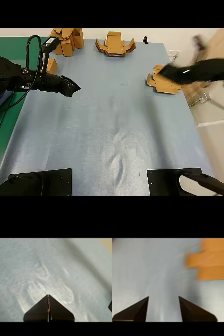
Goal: Fold the box.
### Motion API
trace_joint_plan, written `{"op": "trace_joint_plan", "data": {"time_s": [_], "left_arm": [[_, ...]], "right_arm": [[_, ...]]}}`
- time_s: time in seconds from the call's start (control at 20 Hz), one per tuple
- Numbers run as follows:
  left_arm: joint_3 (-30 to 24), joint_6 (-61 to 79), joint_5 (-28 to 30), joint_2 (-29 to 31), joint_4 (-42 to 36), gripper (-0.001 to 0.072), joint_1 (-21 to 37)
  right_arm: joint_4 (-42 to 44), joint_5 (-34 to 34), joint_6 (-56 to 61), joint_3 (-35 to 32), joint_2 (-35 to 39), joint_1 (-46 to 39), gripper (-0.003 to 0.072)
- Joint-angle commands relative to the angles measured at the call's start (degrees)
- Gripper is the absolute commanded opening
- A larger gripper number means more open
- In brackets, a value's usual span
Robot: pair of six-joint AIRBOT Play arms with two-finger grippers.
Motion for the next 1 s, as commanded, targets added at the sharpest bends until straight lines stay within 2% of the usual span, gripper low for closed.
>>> {"op": "trace_joint_plan", "data": {"time_s": [0.0, 0.05, 0.1, 0.15, 0.25, 0.3, 0.45, 0.6, 0.7, 0.8, 0.95], "left_arm": [[-0.02, 0.09, 1.64, -0.46, 0.83, 0.0033, 0.09], [-0.02, 0.09, 1.68, -0.68, 1.11, 0.0328, 0.09], [-0.02, -0.09, 1.79, -1.01, 1.14, 0.0629, 0.07], [-0.02, -0.07, 2.05, -1.36, 1.16, 0.0695, 0.09], [-0.02, -0.04, 2.19, -1.92, 1.18, 0.0696, 0.07], [-0.02, -0.04, 2.16, -2.19, 1.20, 0.0695, 0.07], [-0.02, -0.04, 3.13, -2.69, 1.18, 0.0695, 0.07], [-0.02, -0.07, 3.21, -3.08, 1.18, 0.0695, -0.02], [-0.02, -0.07, 3.43, -3.32, 1.18, 0.0695, 0.00], [-0.02, -0.09, 3.61, -3.34, 1.16, 0.0695, -0.02], [-0.02, -0.11, 3.56, -3.34, 1.16, 0.0695, -0.02]], "right_arm": [[8.07, -1.01, 0.70, 9.31, -9.27, -22.49, 0.0606], [10.71, -3.32, -1.18, 12.44, -14.51, -26.62, 0.0696], [12.61, -7.19, -4.98, 16.35, -19.85, -29.03, 0.0714], [12.66, -11.08, -9.86, 21.24, -25.68, -29.83, 0.0714], [12.39, -14.64, -13.66, 30.03, -35.52, -29.18, 0.0714], [12.41, -13.38, -15.54, 33.14, -38.95, -28.44, 0.0714], [12.68, -2.49, -27.17, 38.86, -45.20, -25.20, 0.0710], [9.57, 4.61, -39.89, 40.59, -47.80, -21.55, 0.0695], [3.72, 8.20, -41.13, 40.57, -49.11, -19.32, 0.0695], [-2.32, 7.65, -39.82, 40.57, -50.45, -18.23, 0.0694], [-9.35, 6.05, -30.67, 40.57, -51.89, -18.47, 0.0693]]}}
